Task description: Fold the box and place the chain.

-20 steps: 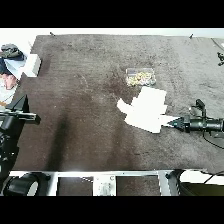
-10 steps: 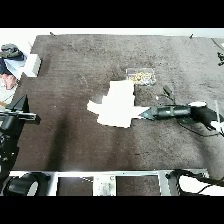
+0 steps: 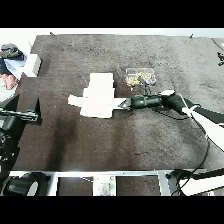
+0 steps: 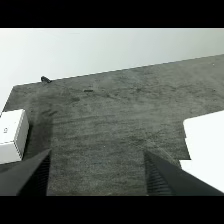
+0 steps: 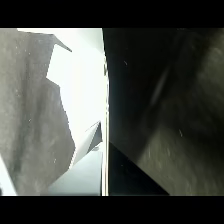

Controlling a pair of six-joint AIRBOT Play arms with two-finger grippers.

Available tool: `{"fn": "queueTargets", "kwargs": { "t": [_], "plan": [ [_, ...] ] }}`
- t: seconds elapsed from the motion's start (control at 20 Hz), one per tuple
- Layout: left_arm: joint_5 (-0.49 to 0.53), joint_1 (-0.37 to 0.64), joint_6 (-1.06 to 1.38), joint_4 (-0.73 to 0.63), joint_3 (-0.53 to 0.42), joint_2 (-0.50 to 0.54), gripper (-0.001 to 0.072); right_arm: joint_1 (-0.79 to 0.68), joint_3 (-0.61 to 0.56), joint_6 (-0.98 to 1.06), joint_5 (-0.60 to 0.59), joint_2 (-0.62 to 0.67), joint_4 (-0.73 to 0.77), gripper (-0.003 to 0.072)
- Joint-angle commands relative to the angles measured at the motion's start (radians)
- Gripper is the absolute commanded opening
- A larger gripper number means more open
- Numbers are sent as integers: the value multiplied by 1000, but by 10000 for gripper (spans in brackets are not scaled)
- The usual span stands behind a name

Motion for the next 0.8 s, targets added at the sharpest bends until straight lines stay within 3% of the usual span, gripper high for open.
{"fn": "queueTargets", "kwargs": {
  "t": [0.0,0.1,0.2,0.45,0.6,0.75],
  "plan": [
    [-30,1,0,0,3,-10,598,47,38,-14,-89,-40,0,-15],
    [-45,1,-37,-2,31,-67,598,49,38,-24,-127,-40,-22,-15],
    [-43,1,-70,-2,90,-189,598,49,38,-43,-155,-40,-24,-15],
    [-139,1,-73,-2,334,-599,598,76,39,-119,-175,-40,-7,-15],
    [-240,6,-100,-1,508,-829,598,77,39,-120,-174,-40,5,-14],
    [-500,113,-197,-1,680,-1034,599,88,39,-153,-171,-40,49,-14]
  ]
}}
